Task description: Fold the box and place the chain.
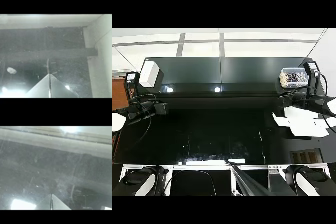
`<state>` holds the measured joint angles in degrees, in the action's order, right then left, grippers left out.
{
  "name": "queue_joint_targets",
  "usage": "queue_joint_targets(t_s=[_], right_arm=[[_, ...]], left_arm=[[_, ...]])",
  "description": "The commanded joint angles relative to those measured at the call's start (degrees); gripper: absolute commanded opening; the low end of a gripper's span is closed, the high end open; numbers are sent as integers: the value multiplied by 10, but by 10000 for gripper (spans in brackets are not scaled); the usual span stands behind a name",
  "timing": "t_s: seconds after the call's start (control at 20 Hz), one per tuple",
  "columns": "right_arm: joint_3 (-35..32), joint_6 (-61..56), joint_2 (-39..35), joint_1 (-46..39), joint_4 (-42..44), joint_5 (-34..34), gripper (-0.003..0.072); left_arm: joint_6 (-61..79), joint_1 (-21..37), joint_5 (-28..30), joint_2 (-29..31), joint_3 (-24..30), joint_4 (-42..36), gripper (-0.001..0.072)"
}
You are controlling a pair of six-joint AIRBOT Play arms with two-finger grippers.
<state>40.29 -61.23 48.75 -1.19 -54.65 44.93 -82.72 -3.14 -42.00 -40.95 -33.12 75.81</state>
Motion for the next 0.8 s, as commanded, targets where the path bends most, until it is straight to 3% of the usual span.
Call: queue_joint_targets(t_s=[0.0,0.1,0.15,0.25,0.4,0.5,0.55,0.6,0.75], right_arm=[[0,0,0,1,0,0,14],[0,-1,0,1,9,-2,14],[0,0,0,1,35,-13,14],[0,0,0,1,108,-77,14],[0,0,0,1,193,-170,14],[0,1,1,0,190,-267,41],[0,0,3,-3,176,-319,443],[0,4,7,-12,171,-350,711],[23,5,43,-101,110,-316,708]], left_arm=[[0,0,0,0,0,0,25],[-1,-1,23,-2,1,-15,25],[-2,-2,68,-7,1,-65,25],[-2,-2,139,-12,1,-145,25],[-2,-2,219,-12,1,-183,25],[-2,-2,252,-17,1,-210,25],[-2,-2,264,-23,1,-210,25],[-2,-1,266,-30,1,-210,25],[-1,-2,259,-59,1,-208,56]])
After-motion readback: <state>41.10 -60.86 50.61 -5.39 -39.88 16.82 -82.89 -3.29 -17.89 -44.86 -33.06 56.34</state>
